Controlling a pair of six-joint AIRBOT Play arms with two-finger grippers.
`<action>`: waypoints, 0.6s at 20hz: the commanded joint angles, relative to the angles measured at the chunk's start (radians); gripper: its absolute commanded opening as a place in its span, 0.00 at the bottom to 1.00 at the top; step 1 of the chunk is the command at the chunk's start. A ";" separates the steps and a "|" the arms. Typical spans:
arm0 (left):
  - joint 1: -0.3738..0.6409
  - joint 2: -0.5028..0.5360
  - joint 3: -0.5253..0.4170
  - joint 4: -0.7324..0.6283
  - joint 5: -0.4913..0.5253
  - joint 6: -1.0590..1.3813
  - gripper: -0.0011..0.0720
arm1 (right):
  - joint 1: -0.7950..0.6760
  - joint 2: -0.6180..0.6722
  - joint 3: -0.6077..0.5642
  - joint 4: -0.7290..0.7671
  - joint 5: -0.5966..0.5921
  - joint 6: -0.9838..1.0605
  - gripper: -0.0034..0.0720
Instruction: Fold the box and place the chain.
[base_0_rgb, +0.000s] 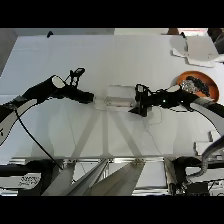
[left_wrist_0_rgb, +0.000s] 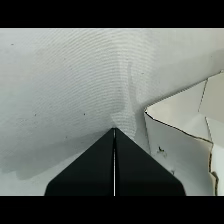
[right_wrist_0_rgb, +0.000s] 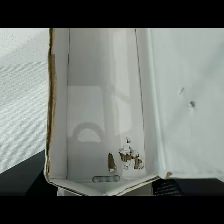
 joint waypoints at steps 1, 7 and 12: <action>-0.011 -0.002 -0.002 -0.003 -0.032 -0.007 0.01 | 0.000 0.000 0.001 0.000 0.000 0.000 0.71; 0.027 0.093 -0.001 0.041 0.104 -0.026 0.01 | 0.000 0.000 0.001 0.000 0.000 0.000 0.71; 0.045 0.138 -0.002 0.041 0.087 -0.026 0.01 | 0.000 0.000 0.000 0.000 0.001 0.000 0.71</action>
